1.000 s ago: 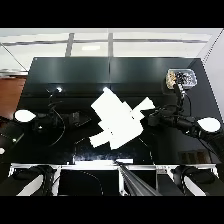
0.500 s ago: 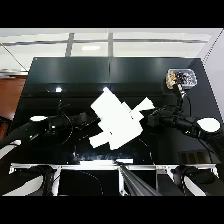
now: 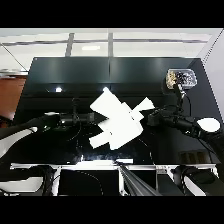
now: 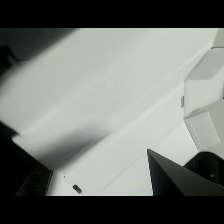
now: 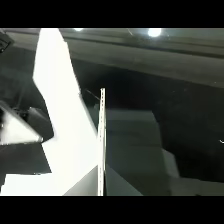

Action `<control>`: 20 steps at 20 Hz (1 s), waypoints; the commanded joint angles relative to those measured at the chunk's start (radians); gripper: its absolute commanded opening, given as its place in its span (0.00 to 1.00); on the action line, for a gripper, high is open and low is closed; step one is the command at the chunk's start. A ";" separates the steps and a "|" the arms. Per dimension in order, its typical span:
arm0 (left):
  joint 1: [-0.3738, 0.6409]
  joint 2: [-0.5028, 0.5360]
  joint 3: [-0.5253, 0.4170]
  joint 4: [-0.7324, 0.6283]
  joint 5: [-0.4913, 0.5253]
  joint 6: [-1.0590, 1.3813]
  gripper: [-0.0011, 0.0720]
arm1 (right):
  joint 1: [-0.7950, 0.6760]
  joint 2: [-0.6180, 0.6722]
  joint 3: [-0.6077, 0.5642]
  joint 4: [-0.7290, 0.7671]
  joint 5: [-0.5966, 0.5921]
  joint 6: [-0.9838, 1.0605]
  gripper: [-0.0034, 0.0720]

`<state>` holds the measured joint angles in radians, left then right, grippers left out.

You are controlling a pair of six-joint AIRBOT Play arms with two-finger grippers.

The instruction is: Fold the box and place the chain.

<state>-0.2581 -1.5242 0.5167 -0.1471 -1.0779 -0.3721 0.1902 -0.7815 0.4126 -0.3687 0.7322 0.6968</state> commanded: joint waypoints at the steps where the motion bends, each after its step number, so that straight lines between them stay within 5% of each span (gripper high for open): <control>1: -0.013 -0.086 0.072 0.043 -0.146 0.118 0.97 | 0.001 0.000 -0.001 -0.002 0.008 0.016 0.09; 5: 0.013 -0.132 0.093 0.172 -0.269 0.141 0.95 | 0.001 0.000 -0.001 -0.002 0.008 0.018 0.09; 9: 0.056 -0.132 0.093 0.248 -0.288 0.141 0.82 | 0.001 0.000 -0.001 -0.002 0.007 0.018 0.09; 12: 0.074 -0.132 0.093 0.242 -0.285 0.141 0.57 | 0.001 0.000 -0.001 -0.003 0.007 0.018 0.09; 15: 0.054 -0.132 0.093 0.242 -0.293 0.137 0.15 | 0.001 0.000 -0.001 -0.010 0.012 0.018 0.09; 16: 0.048 -0.132 0.093 0.242 -0.291 0.137 0.05 | 0.000 0.000 -0.001 -0.011 0.012 0.018 0.20; 17: 0.047 -0.132 0.093 0.240 -0.293 0.137 0.05 | -0.006 0.001 0.000 -0.027 0.016 0.032 0.67; 18: 0.048 -0.132 0.093 0.240 -0.296 0.132 0.05 | -0.021 0.001 0.000 -0.063 0.016 0.087 0.98; 20: 0.051 -0.126 0.095 0.241 -0.296 0.129 0.05 | -0.106 0.001 0.031 -0.248 0.076 0.185 0.98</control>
<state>-0.2066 -1.6547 0.6086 0.0914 -1.3689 -0.2386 0.1497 -0.7815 0.4217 -0.4469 0.7605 0.7792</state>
